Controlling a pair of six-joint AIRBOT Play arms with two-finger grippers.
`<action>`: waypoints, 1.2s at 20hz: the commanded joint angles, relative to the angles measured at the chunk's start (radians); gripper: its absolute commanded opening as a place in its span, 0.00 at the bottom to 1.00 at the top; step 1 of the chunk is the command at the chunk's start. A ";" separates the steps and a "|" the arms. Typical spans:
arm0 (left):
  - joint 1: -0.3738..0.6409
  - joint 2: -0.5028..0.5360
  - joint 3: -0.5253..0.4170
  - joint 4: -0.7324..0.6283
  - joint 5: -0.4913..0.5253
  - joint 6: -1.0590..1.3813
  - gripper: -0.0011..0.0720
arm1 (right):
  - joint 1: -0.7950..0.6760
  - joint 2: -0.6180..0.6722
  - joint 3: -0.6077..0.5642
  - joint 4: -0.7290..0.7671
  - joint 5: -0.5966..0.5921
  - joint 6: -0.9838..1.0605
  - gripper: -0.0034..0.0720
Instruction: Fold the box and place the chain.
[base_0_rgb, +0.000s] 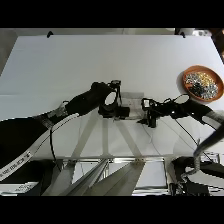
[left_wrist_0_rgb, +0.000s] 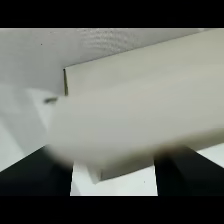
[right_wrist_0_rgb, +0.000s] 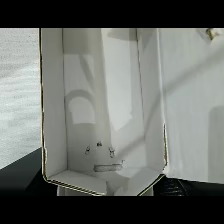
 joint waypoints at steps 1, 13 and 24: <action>0.022 0.059 0.001 0.000 -0.028 0.089 0.72 | 0.001 0.001 0.001 0.000 0.001 0.000 0.58; 0.090 0.406 -0.172 -0.015 -0.177 1.318 0.81 | 0.001 0.001 0.001 0.000 0.001 0.000 0.58; 0.196 0.191 -0.418 -0.431 0.343 1.968 0.98 | 0.001 0.001 0.001 0.000 0.001 0.000 0.58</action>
